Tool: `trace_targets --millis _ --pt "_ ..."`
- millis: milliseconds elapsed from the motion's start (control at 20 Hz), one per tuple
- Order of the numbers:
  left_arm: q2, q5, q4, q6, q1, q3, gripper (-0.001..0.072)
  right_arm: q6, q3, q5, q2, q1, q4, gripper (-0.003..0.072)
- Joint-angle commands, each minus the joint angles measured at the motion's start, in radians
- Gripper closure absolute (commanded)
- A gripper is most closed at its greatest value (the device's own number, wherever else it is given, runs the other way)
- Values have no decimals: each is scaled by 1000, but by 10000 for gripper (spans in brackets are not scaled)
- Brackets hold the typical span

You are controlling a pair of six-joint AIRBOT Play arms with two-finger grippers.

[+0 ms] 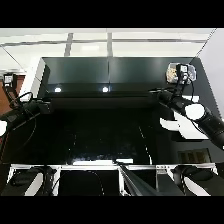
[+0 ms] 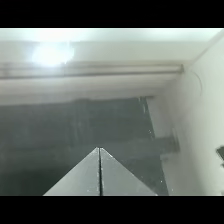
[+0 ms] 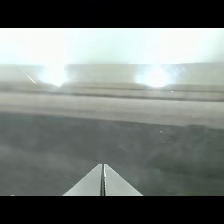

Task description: Fold the box and place the chain.

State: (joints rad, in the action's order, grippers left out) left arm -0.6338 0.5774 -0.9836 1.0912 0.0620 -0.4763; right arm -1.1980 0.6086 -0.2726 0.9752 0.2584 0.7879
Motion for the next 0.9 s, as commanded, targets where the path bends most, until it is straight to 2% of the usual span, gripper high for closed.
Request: trace_targets --millis 0,50,100,250,350,450,600,700,850 --pt "-21 -95 6 13 -2 1 674 3 0 4 6 1 -95 448" --pt "-40 -121 14 21 -2 1 452 14 0 -10 10 1 -57 -34" --pt "-61 -130 38 21 -2 1 -7 26 0 -35 10 0 -1 -34" --pt "-107 -94 54 24 -2 1 3 -25 55 -246 10 -130 252 -34" --pt "-122 -76 50 18 -2 2 3 -153 122 -369 12 -344 491 -34" --pt "-132 -95 48 14 -1 2 3 -215 166 -393 16 -625 632 -34" --pt "-149 -101 62 17 -1 2 3 -224 210 -389 71 -1060 593 -34" --pt "-163 -98 62 17 -1 2 3 -201 263 -449 152 -1276 504 -34" --pt "-181 -98 62 17 -1 2 3 50 418 -698 352 -1438 369 -34"
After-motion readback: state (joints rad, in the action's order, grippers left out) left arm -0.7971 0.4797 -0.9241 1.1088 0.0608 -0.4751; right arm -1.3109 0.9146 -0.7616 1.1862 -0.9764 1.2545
